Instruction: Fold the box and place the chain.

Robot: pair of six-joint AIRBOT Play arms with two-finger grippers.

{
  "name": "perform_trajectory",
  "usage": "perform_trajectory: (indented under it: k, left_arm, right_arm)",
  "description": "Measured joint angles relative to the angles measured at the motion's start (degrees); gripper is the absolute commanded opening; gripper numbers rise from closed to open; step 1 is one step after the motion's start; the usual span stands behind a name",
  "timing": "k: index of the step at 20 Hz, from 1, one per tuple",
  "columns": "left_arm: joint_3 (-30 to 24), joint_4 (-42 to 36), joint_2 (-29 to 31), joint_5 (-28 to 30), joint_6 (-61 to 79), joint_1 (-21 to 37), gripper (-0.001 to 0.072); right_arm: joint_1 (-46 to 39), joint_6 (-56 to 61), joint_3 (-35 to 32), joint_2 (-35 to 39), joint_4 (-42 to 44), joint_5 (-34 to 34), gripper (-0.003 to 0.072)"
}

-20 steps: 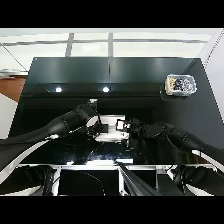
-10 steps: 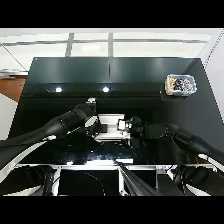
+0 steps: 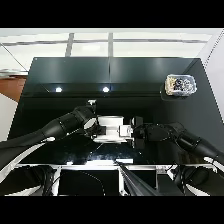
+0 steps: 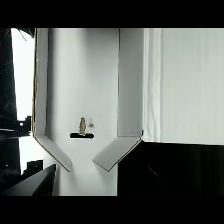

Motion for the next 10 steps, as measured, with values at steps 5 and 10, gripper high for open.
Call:
perform_trajectory:
  k: [5, 10]
  left_arm:
    - [0.0, 0.0, -0.1, 0.2, 0.2, 0.0, 0.0030]
    - [0.0, -0.1, -0.2, 0.4, 0.2, 0.0, 0.0031]
  right_arm:
    - [0.3, -0.2, 0.0, -0.5, 2.9, 0.0, 0.0376]
    - [0.7, 2.4, 0.0, -1.0, 5.9, 0.0, 0.0186]
